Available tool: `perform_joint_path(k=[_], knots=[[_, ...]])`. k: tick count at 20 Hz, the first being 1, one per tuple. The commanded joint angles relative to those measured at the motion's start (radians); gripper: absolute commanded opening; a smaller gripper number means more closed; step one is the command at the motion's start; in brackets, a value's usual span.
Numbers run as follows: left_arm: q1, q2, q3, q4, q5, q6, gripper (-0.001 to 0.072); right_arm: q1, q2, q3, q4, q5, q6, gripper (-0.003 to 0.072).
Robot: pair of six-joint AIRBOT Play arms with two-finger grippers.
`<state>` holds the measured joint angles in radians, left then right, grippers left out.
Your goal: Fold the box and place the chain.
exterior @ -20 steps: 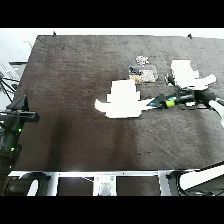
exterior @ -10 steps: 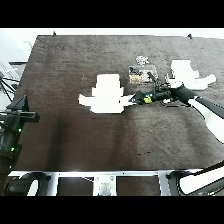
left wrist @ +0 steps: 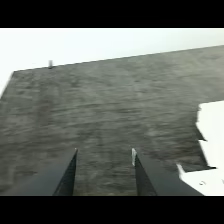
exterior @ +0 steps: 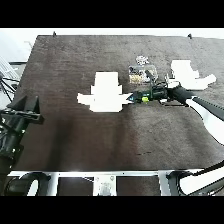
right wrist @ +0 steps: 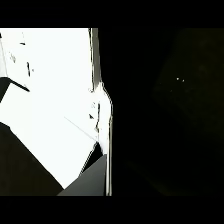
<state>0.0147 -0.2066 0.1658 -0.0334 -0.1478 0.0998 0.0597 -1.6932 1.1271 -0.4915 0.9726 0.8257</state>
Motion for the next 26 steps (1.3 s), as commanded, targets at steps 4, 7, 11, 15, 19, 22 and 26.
perform_joint_path(k=[4, 7, 11, 15, 19, 22, 26], knots=[[0.0, -0.145, 0.013, -0.002, -0.126, 0.005, 0.0439, 0.002, 0.0, 0.001, -0.002, -0.015, -0.05, 0.0011], [0.0, -0.337, 0.086, -0.001, -0.18, 0.007, 0.0439, 0.002, 0.0, 0.001, -0.003, -0.016, -0.053, 0.0012], [0.0, -0.649, 0.285, 0.004, -0.261, 0.016, 0.0438, 0.002, 0.0, 0.001, -0.006, -0.019, -0.053, 0.0011], [0.0, -0.958, 0.531, 0.029, -0.354, 0.007, 0.0438, 0.002, 0.0, 0.001, -0.006, -0.027, -0.064, 0.0011], [0.0, -1.205, 0.795, 0.192, -0.454, -0.186, 0.0438, 0.002, 0.0, 0.001, -0.006, -0.031, -0.071, 0.0011], [-0.002, -1.369, 1.003, 0.423, -0.618, -0.444, 0.0439, 0.002, 0.0, 0.001, -0.006, -0.031, -0.076, 0.0012], [-0.023, -1.54, 1.287, 0.679, -0.834, -0.669, 0.0439, 0.003, 0.0, 0.001, -0.006, -0.039, -0.077, 0.0012]])
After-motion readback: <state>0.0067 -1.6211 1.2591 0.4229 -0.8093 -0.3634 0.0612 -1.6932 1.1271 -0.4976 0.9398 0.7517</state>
